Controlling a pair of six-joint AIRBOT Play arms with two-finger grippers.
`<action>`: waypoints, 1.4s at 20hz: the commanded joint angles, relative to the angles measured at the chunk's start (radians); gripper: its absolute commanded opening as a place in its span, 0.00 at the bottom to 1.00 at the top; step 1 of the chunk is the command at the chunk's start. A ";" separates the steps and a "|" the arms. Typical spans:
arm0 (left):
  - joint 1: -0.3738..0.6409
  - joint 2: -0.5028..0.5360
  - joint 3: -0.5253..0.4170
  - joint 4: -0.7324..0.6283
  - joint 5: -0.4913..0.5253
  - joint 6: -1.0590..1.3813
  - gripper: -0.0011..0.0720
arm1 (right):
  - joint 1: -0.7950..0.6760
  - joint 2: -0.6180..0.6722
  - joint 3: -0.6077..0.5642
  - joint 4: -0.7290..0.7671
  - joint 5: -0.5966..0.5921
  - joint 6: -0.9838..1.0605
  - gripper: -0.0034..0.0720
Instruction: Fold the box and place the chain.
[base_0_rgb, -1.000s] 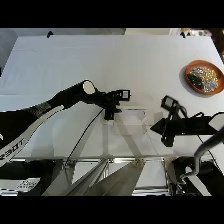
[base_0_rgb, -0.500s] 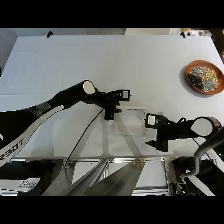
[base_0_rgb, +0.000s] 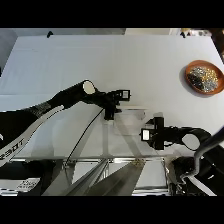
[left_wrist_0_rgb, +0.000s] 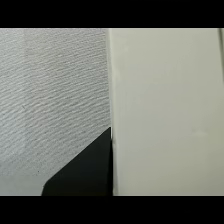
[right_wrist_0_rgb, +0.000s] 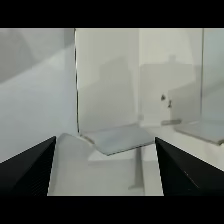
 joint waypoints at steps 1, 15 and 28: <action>0.000 0.000 0.000 0.000 0.000 0.000 0.03 | 0.042 0.000 -0.014 -0.008 -0.149 0.026 0.97; 0.000 0.000 0.000 0.000 0.000 0.000 0.03 | -0.103 -0.055 0.072 0.108 -0.117 -0.019 0.96; 0.000 0.000 0.000 0.000 0.000 0.000 0.03 | -0.281 -0.308 0.138 0.503 0.001 -0.507 0.96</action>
